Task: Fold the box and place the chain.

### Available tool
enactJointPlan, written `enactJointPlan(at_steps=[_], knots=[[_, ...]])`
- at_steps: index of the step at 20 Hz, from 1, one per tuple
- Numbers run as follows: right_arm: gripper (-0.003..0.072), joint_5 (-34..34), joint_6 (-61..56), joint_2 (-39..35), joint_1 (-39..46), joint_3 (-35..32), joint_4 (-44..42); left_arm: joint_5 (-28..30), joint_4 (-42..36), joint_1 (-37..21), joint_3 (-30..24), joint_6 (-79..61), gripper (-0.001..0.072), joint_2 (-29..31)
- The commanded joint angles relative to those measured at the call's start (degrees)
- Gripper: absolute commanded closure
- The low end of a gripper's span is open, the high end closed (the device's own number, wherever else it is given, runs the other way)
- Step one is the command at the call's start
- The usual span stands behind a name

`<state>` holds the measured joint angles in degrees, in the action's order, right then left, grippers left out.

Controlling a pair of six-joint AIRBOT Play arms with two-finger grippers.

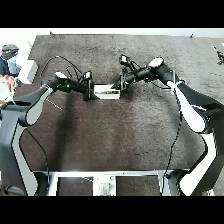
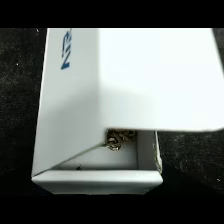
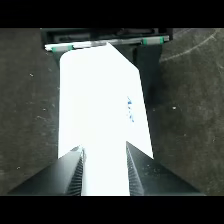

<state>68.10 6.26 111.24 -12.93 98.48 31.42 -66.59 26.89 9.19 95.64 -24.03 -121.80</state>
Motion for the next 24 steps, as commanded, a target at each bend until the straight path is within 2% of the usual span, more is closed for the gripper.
enactJointPlan(at_steps=[1,5,11,16,19,22,23,24], knots=[[0.0376,-1.90,0.04,-0.02,-1.84,0.17,3.10,0.00,0.02,-0.07,0.02,-0.02,0.0421,0.02],[0.0375,-3.52,0.00,-0.02,-2.95,0.17,4.63,0.00,0.02,-0.07,0.02,-0.02,0.0421,0.02],[0.0376,-10.40,0.02,-0.02,-2.95,0.20,4.85,0.00,0.02,-0.07,0.02,-0.02,0.0421,0.02],[0.0379,-8.41,0.02,-0.59,-2.95,0.20,4.79,0.00,0.02,-0.07,0.02,0.00,0.0421,0.02],[0.0408,-8.59,0.02,-0.81,-2.95,0.20,4.90,0.00,0.02,-0.07,0.02,-0.02,0.0421,0.02],[0.0410,-9.05,-0.02,-0.74,-3.08,0.17,8.00,0.00,0.02,-0.07,0.02,0.00,0.0421,0.02],[0.0503,-9.01,-0.04,-0.74,-3.08,0.17,8.26,0.00,0.02,-0.07,0.02,-0.02,0.0420,0.02],[0.0520,-9.05,-0.04,-0.74,-3.08,0.17,8.26,0.00,0.02,-0.07,0.02,-0.02,0.0421,0.02]])
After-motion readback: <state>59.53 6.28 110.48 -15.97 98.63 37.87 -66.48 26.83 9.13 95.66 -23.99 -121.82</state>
